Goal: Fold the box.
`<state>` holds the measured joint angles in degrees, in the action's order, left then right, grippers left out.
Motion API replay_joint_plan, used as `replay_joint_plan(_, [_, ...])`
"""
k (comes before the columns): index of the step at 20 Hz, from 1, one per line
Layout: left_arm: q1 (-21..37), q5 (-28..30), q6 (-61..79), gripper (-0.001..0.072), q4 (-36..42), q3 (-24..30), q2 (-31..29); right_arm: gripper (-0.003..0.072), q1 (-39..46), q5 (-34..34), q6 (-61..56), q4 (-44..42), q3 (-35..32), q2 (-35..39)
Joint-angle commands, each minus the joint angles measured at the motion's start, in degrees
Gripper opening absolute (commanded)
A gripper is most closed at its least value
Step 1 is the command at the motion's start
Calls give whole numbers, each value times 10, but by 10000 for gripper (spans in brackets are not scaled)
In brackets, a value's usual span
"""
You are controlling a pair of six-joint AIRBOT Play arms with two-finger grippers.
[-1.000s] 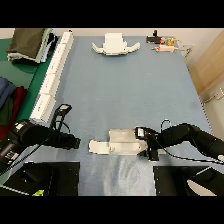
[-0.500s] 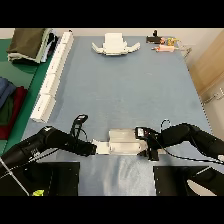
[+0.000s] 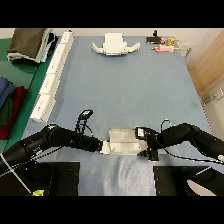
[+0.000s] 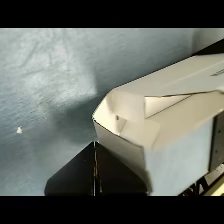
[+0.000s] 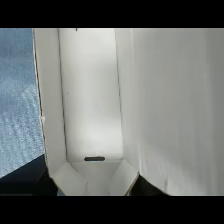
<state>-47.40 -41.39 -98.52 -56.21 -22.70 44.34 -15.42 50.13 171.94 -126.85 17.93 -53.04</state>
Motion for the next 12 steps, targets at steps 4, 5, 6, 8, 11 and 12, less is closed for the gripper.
replay_joint_plan(4, [-1,5,4,258,22,-21,0,521,0,0,0,0,0,0])
replay_joint_plan(5, [-1,7,4,493,30,-21,0,520,0,0,0,0,0,0])
replay_joint_plan(6, [-1,8,4,511,36,-21,0,520,0,0,0,0,0,0])
replay_joint_plan(8, [-1,9,4,511,40,-21,0,521,0,0,0,0,0,0])
replay_joint_plan(11, [-1,10,4,511,55,-21,0,521,0,0,0,0,0,0])
replay_joint_plan(12, [-1,16,3,512,54,-21,0,521,0,0,0,0,0,0])
